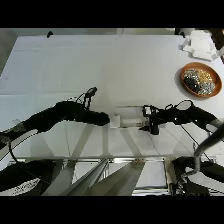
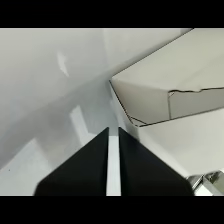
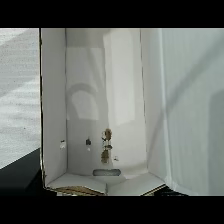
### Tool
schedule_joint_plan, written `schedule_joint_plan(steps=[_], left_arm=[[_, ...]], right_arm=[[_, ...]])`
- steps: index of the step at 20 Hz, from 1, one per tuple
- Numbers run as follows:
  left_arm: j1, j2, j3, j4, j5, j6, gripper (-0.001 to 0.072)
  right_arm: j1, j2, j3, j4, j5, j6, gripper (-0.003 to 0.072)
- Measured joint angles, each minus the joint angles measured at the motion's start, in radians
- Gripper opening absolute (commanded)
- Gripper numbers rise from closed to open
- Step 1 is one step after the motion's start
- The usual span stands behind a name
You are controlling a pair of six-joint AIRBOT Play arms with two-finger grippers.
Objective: Fold the box and place the chain.
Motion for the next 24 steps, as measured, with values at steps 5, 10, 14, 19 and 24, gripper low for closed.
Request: schedule_joint_plan(steps=[5,10,14,19,24], left_arm=[[-0.005,0.041,0.000,-0.005,-0.013,0.013,0.0156],[-0.026,0.057,0.000,-0.009,-0.005,0.016,0.0157],[-0.039,0.062,0.000,-0.011,0.005,0.016,0.0157],[-0.043,0.079,0.000,-0.014,0.028,0.016,0.0159],[-0.058,0.084,0.000,-0.021,0.037,0.016,0.0498]], right_arm=[[0.000,0.000,0.000,0.000,0.000,0.000,0.0437],[0.000,0.000,0.000,0.000,0.000,0.000,0.0437],[0.000,0.000,0.000,0.000,0.000,0.000,0.0437],[0.000,0.000,0.000,0.000,0.000,0.000,0.0437],[0.000,0.000,0.000,0.000,0.000,0.000,0.0437]])
